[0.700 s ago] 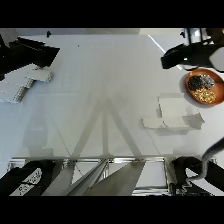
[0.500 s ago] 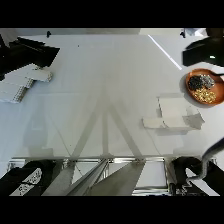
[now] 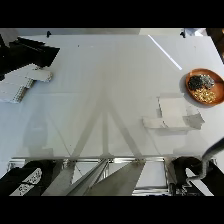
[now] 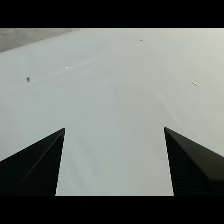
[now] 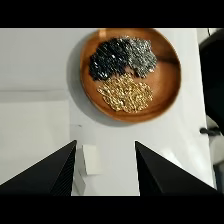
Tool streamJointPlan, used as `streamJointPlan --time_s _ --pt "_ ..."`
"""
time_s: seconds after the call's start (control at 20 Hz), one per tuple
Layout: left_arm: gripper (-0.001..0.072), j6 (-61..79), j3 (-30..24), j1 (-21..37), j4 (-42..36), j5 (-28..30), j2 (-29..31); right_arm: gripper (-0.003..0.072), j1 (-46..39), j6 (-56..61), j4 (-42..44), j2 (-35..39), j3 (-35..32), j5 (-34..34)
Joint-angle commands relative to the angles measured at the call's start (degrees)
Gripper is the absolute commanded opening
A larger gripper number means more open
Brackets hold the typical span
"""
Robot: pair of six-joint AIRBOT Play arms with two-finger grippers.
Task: Fold the box and place the chain.
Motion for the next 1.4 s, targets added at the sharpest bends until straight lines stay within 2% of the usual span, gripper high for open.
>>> streamJointPlan --time_s 0.0,0.1,0.2,0.3,0.4,0.8,1.1,1.35 --pt "0.0698 0.02 0.00 -0.02 0.02 0.00 0.04 0.0420 -4.66 -1.36 -2.80 -1.18 -0.02 7.32" --pt "0.0698 0.02 0.00 -0.02 0.02 0.00 0.04 0.0420 -12.31 -5.99 1.22 -3.54 -0.04 7.30" --pt "0.0698 0.02 0.00 -0.02 0.02 0.02 0.04 0.0428 -22.10 -12.17 10.01 -6.78 -0.24 7.13" --pt "0.0698 0.00 0.00 -0.02 0.02 0.00 0.04 0.0485 -30.51 -14.16 20.81 -9.92 -1.79 4.20" --pt "0.0698 0.02 0.00 -0.02 0.02 0.02 0.04 0.0539 -34.14 -18.49 26.45 -13.64 -3.89 5.66" --pt "0.0698 0.02 0.00 -0.02 0.02 0.00 0.04 0.0542 -27.17 -24.90 22.25 -23.19 -8.94 6.88" --pt "0.0698 0.02 0.00 -0.02 0.02 0.00 0.04 0.0543 -26.86 -25.57 19.23 -27.54 -9.44 8.72" --pt "0.0698 0.02 0.00 -0.02 0.02 0.00 0.04 0.0542 -26.84 -24.76 19.21 -32.30 -10.56 6.51"
